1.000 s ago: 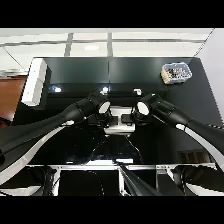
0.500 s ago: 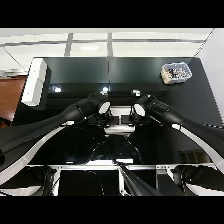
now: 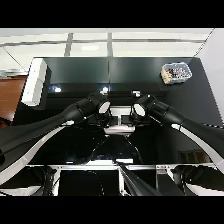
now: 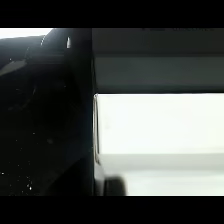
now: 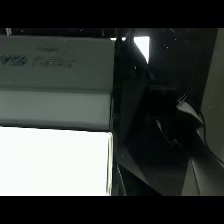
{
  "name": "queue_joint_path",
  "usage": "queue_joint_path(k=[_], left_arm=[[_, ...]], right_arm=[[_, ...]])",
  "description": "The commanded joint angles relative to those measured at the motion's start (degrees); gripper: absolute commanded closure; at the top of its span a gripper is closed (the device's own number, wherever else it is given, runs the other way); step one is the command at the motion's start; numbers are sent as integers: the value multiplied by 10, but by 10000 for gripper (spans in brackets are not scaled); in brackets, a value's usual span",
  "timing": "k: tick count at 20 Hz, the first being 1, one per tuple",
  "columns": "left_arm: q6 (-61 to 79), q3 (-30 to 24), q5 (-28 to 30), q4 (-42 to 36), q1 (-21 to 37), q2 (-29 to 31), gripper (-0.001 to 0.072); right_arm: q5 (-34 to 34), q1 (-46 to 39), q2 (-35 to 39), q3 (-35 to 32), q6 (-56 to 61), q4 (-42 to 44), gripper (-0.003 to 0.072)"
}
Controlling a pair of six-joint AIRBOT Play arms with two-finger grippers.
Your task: Fold the box and place the chain.
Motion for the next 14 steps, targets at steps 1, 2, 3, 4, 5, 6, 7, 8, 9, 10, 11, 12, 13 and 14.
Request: queue_joint_path(k=[1,2,3,4,5,6,7,8,9,10,11,12,13,14], left_arm=[[-1,0,0,0,0,0,682],[-1,0,1,0,0,0,682],[-1,0,3,0,0,0,682],[-1,0,5,0,0,0,683],[-1,0,6,0,0,0,683],[-1,0,7,0,0,0,682],[-1,0,7,0,0,0,682],[-1,0,7,0,0,0,683],[-1,0,7,0,0,0,683],[-1,0,8,0,0,0,682],[-1,0,9,0,0,0,682],[-1,0,9,0,0,0,682],[-1,0,9,0,0,0,682],[0,0,8,0,0,0,682]], right_arm=[[0,1,-1,0,0,-1,464],[0,1,-2,0,0,-1,465],[0,1,-2,0,0,-1,466],[1,1,-3,0,0,-1,466],[3,1,-5,0,0,-1,466],[5,1,-7,0,0,-1,466],[5,1,-9,0,0,0,513],[4,1,-9,0,0,0,568],[4,1,-9,0,0,0,674],[4,1,-9,0,-2,0,675],[5,1,-9,0,-2,-2,675],[4,1,-8,0,-2,-2,675],[4,1,-7,1,-2,-2,671],[5,1,-3,1,-3,-1,618]])
